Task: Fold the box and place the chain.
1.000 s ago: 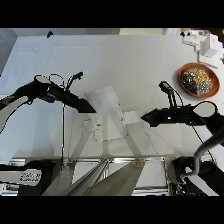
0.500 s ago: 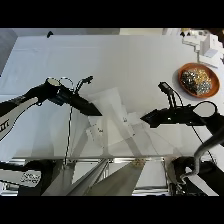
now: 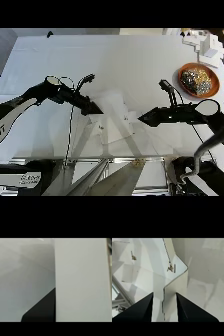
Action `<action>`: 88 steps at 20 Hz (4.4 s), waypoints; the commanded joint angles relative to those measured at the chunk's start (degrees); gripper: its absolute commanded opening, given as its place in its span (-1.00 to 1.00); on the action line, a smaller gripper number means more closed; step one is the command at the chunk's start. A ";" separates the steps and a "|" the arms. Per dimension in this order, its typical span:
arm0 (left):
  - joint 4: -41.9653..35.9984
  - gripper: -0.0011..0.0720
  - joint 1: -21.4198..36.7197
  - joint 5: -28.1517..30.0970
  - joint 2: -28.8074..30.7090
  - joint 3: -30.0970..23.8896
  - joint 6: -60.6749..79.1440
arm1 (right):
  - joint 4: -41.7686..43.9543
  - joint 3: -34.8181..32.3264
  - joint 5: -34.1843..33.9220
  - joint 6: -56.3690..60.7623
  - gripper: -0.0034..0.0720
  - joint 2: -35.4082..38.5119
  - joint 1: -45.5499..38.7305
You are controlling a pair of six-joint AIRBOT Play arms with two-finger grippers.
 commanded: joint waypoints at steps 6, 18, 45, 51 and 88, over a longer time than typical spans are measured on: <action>12.50 -0.96 -9.62 8.55 7.21 0.24 13.55 | -7.85 9.70 5.70 6.14 0.18 5.46 0.02; 11.72 -0.96 -13.84 23.39 5.99 0.24 14.60 | -8.70 9.77 7.39 7.61 0.18 8.20 0.02; 3.82 -0.96 -13.79 24.98 1.70 0.24 23.63 | -8.70 9.77 8.44 7.56 0.18 8.20 0.02; 4.07 -0.96 -13.79 24.57 0.70 0.24 23.63 | -8.70 9.77 8.46 7.56 0.18 8.20 0.02; 4.26 -0.95 -13.79 24.33 -0.61 0.24 23.34 | -10.12 8.24 7.56 -15.69 -0.87 5.49 11.67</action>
